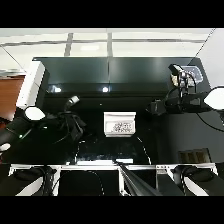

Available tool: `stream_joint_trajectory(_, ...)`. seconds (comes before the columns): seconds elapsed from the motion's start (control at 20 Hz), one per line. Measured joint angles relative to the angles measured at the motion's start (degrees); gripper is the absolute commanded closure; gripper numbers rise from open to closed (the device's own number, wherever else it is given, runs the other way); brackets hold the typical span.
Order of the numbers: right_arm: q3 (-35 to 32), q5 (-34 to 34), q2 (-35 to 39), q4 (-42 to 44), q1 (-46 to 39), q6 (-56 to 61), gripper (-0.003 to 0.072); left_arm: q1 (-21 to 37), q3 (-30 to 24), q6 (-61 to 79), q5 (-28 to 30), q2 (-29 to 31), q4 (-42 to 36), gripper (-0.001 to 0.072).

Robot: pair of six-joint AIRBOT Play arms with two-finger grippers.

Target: Fold the box and place the chain.

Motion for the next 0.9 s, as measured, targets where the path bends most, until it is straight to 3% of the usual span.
stream_joint_trajectory(0.15, 0.00, -0.46, 0.00, -0.55, 0.00, 0.00, 0.0332, -3.39, 0.11, 19.50, 3.39, -3.13, -2.86, -0.0004)
stream_joint_trajectory(0.35, 0.00, -0.79, 0.00, -0.81, 0.00, 0.00, 0.0332, -5.42, 3.39, 31.54, 6.03, -9.40, -4.33, -0.0002)
stream_joint_trajectory(0.9, 0.00, -1.84, 0.00, -1.75, 0.00, 0.00, 0.0332, -10.01, 9.90, 37.53, 4.81, -17.70, -8.17, 0.0000)
